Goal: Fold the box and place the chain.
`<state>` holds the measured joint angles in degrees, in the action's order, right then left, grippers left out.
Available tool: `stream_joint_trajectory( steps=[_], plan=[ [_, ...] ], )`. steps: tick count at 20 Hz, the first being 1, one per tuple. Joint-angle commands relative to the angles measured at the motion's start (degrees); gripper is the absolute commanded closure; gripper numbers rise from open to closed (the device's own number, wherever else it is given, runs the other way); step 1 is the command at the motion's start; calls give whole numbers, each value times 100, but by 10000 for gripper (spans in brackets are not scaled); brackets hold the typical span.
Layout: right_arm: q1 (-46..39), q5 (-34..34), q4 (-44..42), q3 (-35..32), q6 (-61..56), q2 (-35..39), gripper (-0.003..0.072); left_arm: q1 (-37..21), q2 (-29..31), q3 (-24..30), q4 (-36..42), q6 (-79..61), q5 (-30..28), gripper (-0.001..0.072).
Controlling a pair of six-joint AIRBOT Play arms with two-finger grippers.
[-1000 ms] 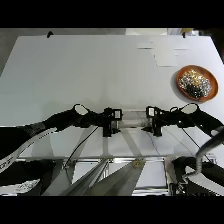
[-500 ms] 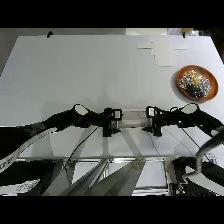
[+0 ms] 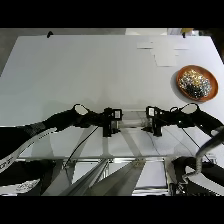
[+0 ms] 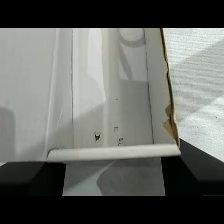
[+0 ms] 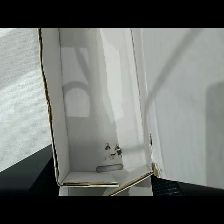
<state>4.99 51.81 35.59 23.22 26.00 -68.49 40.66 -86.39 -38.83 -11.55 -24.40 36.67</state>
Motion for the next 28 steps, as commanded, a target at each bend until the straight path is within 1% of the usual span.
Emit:
stream_joint_trajectory(
  steps=[1, 8, 9, 10, 11, 15, 18, 21, 23, 26, 27, 28],
  plan=[
    [0, 2, 0, 4, -2, 4, 270, -2, -2, -4, -2, 2, 0, 502],
    [0, 24, 7, 4, -125, 4, 273, 0, -2, -4, -2, 2, 0, 502],
    [0, 28, 9, 4, -236, 4, 215, 0, -2, -4, -2, 2, -2, 502],
    [0, 22, 37, 4, -275, 11, 44, 0, -2, -4, -2, 0, -2, 502],
    [0, 20, 116, 4, -315, 26, -10, 0, -2, -4, -2, 0, 0, 502],
    [0, 31, 616, 4, -839, 243, -11, 0, -2, -4, -2, 0, -2, 502],
    [0, 33, 997, 4, -1447, 420, -4, 0, -2, -4, -2, 0, 0, 502],
    [-2, -24, 1412, 4, -1764, 772, 0, 0, -2, -4, -2, 0, 0, 502],
    [-92, -57, 1797, 4, -2074, 1016, 1, 0, -2, -4, -2, -2, 0, 502],
    [-437, -24, 2564, 4, -2603, 1370, 1, 0, -2, -4, -2, -2, 0, 502],
    [-516, -28, 2712, 4, -2750, 1539, 8, 0, -2, -4, -2, 0, 0, 502],
    [-562, -35, 2704, 7, -2820, 1759, 54, 2, -2, -4, -2, -2, 0, 502]
  ],
)
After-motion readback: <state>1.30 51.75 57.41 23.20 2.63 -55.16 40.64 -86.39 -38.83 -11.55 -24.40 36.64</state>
